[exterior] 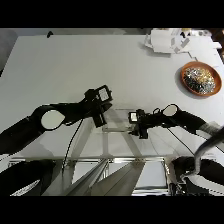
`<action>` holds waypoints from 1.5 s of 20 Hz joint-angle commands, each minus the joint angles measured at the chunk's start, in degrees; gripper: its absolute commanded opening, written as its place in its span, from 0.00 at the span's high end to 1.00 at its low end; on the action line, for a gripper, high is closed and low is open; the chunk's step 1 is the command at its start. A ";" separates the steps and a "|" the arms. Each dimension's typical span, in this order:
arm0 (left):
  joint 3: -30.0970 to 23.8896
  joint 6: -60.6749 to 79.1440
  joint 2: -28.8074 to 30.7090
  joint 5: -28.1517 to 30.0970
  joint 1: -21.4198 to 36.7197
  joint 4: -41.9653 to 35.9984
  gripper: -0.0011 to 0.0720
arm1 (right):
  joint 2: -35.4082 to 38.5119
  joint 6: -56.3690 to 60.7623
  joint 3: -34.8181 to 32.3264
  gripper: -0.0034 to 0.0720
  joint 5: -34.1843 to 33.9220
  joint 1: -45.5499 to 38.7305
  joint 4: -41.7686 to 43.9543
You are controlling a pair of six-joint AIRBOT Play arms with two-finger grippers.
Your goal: Fold the box and place the chain.
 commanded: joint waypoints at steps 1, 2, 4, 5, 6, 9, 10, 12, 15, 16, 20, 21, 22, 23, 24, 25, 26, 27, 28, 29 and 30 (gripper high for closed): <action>-0.02 -7.30 4.74 -16.31 0.07 12.96 0.98 | 0.04 0.07 -0.02 0.42 0.02 0.04 0.07; -0.04 -8.48 4.17 -20.06 0.04 14.91 0.98 | 0.04 0.07 -0.02 0.42 0.02 0.04 0.07; -0.04 -8.46 1.88 -23.47 0.04 15.80 0.97 | 0.04 0.07 -0.02 0.42 0.02 0.04 0.07; -0.04 -8.44 0.35 -23.15 0.04 15.78 0.97 | 0.04 0.07 -0.02 0.42 0.02 0.04 0.07; -0.04 -8.33 -1.22 -22.53 0.04 15.80 0.97 | 0.04 0.07 -0.02 0.42 0.02 0.04 0.07; -0.04 -7.58 -7.32 -21.11 0.50 15.74 0.97 | 0.04 0.07 -0.02 0.42 0.02 0.04 0.07; -0.22 -7.56 -9.18 -21.05 1.29 15.78 0.97 | 0.04 0.07 -0.02 0.42 0.02 0.04 0.07; -1.62 -7.39 -11.04 -19.10 3.23 15.76 0.97 | 0.04 0.07 -0.02 0.42 0.02 0.04 0.07; -4.39 0.42 -10.21 -17.70 6.51 12.33 0.80 | 0.04 0.07 -0.02 0.42 0.02 0.04 0.07; -5.38 4.96 -10.23 -17.33 7.67 10.34 0.60 | 0.04 0.07 -0.02 0.42 0.00 0.04 0.07; -7.85 21.81 -10.47 -14.03 10.58 4.52 0.41 | 0.04 0.07 -0.02 0.42 0.02 0.04 0.07; -7.85 24.41 -10.73 -13.09 10.88 3.13 0.41 | 0.04 0.07 -0.02 0.42 0.02 0.04 0.07; -7.85 26.95 -11.17 -12.11 11.10 1.75 0.41 | 0.04 0.07 -0.02 0.42 0.02 0.04 0.07; -7.85 29.33 -11.72 -11.34 11.10 0.57 0.41 | 0.04 0.07 -0.02 0.42 0.02 0.04 0.07; -7.85 31.50 -12.37 -10.62 11.08 -0.68 0.41 | 0.04 0.07 -0.02 0.42 0.02 0.04 0.07; -7.85 33.09 -13.09 -9.79 11.08 -1.88 0.41 | 0.04 0.07 -0.02 0.42 0.02 0.04 0.07; -7.85 33.88 -13.79 -9.25 11.06 -3.21 0.41 | 0.04 0.07 -0.02 0.42 0.02 0.04 0.07; -7.85 34.60 -14.27 -9.22 10.99 -4.74 0.41 | 0.04 0.07 -0.02 0.42 0.02 0.04 0.07; -7.85 35.39 -14.53 -9.53 10.86 -6.27 0.42 | 0.04 0.07 -0.02 0.42 0.02 0.04 0.07; -7.85 35.91 -14.56 -9.64 10.51 -6.99 0.42 | 0.04 0.07 -0.02 0.42 0.02 0.04 0.07; -7.82 36.00 -14.53 -9.62 10.03 -7.04 0.42 | 0.04 0.07 -0.02 0.42 0.02 0.04 0.07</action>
